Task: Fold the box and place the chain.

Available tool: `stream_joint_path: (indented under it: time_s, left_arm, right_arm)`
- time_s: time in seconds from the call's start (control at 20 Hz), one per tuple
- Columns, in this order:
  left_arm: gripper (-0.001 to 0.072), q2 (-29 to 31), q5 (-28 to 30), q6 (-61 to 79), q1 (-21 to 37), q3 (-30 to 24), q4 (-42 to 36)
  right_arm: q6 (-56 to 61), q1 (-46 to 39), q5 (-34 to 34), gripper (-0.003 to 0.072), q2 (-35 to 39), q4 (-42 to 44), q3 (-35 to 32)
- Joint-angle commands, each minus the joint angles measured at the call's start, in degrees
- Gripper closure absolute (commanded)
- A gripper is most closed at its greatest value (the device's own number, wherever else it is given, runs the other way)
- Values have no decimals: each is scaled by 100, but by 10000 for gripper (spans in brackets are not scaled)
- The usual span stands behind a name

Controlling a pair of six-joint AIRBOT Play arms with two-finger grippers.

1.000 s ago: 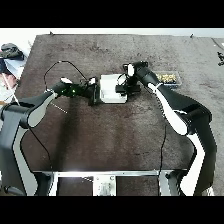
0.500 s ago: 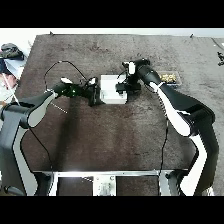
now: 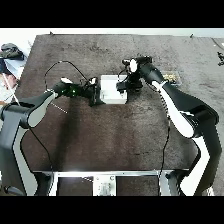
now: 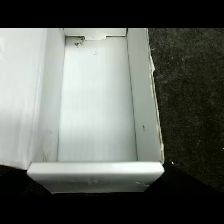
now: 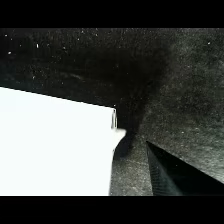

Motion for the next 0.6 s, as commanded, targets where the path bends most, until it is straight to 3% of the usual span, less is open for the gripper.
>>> stream_joint_path:
  time_s: [0.0, 0.25, 0.3, 0.55]
  left_arm:
    - [504, 0, 4, -2, 2, 2, -2]
    - [504, 0, 4, 0, 2, 2, -4]
    - [504, 0, 4, 0, 2, 2, -4]
    - [504, 0, 4, -2, 2, 2, -2]
  right_arm:
    - [-404, 4, -151, 114, 280, 4, 0]
    - [-837, -63, -743, 142, 1252, -581, 0]
    - [-837, -133, -916, 323, 1394, -796, 0]
    - [-837, -1158, -1283, 342, 1502, -986, -59]
